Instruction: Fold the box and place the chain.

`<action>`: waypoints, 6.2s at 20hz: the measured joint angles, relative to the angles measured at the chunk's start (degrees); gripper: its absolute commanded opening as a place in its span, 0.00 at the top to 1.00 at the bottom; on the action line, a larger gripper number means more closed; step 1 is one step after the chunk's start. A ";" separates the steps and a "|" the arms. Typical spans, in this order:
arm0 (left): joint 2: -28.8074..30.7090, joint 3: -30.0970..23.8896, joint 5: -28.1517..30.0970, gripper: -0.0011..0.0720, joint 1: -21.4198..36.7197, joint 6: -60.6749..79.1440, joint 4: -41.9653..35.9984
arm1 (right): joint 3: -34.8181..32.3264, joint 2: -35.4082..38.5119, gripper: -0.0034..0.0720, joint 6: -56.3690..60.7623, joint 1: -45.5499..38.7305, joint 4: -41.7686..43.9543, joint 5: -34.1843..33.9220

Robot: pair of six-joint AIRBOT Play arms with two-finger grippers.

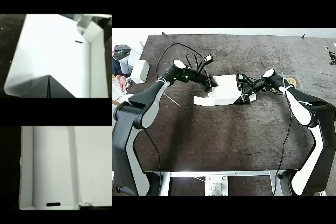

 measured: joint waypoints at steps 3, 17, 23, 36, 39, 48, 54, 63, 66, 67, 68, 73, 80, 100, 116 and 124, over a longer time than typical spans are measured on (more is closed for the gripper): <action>-0.07 -1.20 1.51 0.97 -0.44 -0.17 0.46 | 0.00 0.00 0.37 0.04 0.02 0.00 0.00; 10.45 -1.36 -1.68 0.97 2.86 1.92 4.20 | 0.00 0.00 0.37 -0.31 0.07 -0.07 -0.04; 13.60 -4.70 -10.19 0.00 2.32 -0.04 13.20 | 0.00 0.00 0.37 -0.20 0.07 -0.07 -0.04; 13.66 -20.33 7.43 0.11 -3.82 9.66 17.40 | 0.00 0.00 0.37 -0.13 0.07 -0.04 -0.02; 13.66 -20.90 8.35 0.43 -4.09 9.99 17.27 | 0.02 0.00 0.37 -0.13 0.07 -0.04 -0.02; 13.66 -21.22 8.63 0.83 -4.15 10.19 15.47 | 0.00 0.00 0.37 -0.11 0.07 -0.04 -0.02; 12.90 -21.22 8.72 0.83 -4.13 13.84 8.72 | 0.02 0.00 0.37 -0.13 0.07 -0.04 -0.02; 11.08 -21.22 8.41 0.14 -4.17 17.70 3.56 | 0.00 0.00 0.37 -0.13 0.07 -0.04 -0.02; 10.99 -21.22 8.41 0.14 -4.15 18.05 2.95 | 0.02 0.00 0.37 -0.13 0.07 -0.04 0.00; 10.97 -21.22 8.39 0.14 -4.11 18.10 2.78 | 0.02 0.00 0.37 -0.13 0.07 -0.04 0.00; 10.97 -21.22 8.37 0.20 -4.11 18.12 2.69 | 0.02 0.00 0.37 -0.13 0.07 -0.04 -0.02; 11.08 -21.22 7.43 0.93 -3.10 17.90 2.69 | 0.02 0.00 0.37 -0.09 0.07 -0.02 -0.02; 16.00 -21.11 1.66 0.97 2.58 10.47 3.17 | 0.02 0.00 0.37 -0.09 0.07 -0.02 -0.02; 25.38 -36.65 7.15 0.97 12.66 -48.98 19.10 | 0.02 0.00 0.37 -0.11 0.07 -0.02 0.00; 17.20 -37.86 4.74 0.44 10.10 -34.23 -13.22 | 0.02 0.00 0.37 -0.11 0.07 -0.04 0.00; 17.03 -37.86 1.62 0.36 9.38 -27.67 -22.58 | 0.02 0.00 0.37 -0.11 0.09 -0.04 0.00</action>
